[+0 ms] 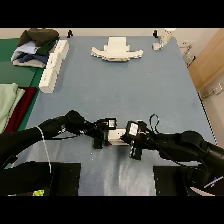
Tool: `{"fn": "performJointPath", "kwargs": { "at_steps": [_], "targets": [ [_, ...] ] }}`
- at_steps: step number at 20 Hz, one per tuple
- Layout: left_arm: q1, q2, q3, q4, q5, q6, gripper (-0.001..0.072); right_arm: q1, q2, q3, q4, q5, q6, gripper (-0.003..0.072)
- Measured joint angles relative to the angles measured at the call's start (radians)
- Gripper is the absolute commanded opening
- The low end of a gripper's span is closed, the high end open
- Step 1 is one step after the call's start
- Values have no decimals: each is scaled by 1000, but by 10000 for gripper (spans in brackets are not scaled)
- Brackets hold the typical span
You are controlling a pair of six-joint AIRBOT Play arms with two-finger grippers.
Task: Fold the box.
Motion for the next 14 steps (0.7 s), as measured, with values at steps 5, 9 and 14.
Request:
{"fn": "performJointPath", "kwargs": {
  "at_steps": [5,9,14],
  "targets": [
    [0,0,0,0,0,0,499,18,35,-128,112,202,156,6],
    [0,0,0,0,0,-1,499,33,30,-188,137,303,206,7],
    [0,0,0,0,1,0,499,51,-39,-209,146,349,227,7]
  ]
}}
